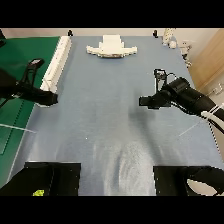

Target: Fold the box.

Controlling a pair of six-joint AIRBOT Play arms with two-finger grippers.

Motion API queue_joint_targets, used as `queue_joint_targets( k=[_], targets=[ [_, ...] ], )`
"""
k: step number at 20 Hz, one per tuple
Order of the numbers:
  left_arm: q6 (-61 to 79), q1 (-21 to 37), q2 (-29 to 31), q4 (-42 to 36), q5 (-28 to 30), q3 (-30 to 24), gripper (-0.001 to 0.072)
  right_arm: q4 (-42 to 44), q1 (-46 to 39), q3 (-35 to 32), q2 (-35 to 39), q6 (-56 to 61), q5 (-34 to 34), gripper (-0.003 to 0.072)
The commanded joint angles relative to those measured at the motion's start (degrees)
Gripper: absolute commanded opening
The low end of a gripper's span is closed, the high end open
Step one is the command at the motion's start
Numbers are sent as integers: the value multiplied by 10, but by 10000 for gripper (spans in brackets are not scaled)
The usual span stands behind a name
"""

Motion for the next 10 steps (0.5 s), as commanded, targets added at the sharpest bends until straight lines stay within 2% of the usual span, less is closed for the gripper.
queue_joint_targets(
  k=[1,5,10],
  targets=[
    [-91,-113,-63,-3,10,57,16,1,0,0,0,0,-17,17],
    [-94,-167,-116,-3,37,75,17,1,0,0,0,0,-17,17],
    [-94,-183,-124,-2,37,75,17,1,0,0,0,0,-17,17]
  ],
)
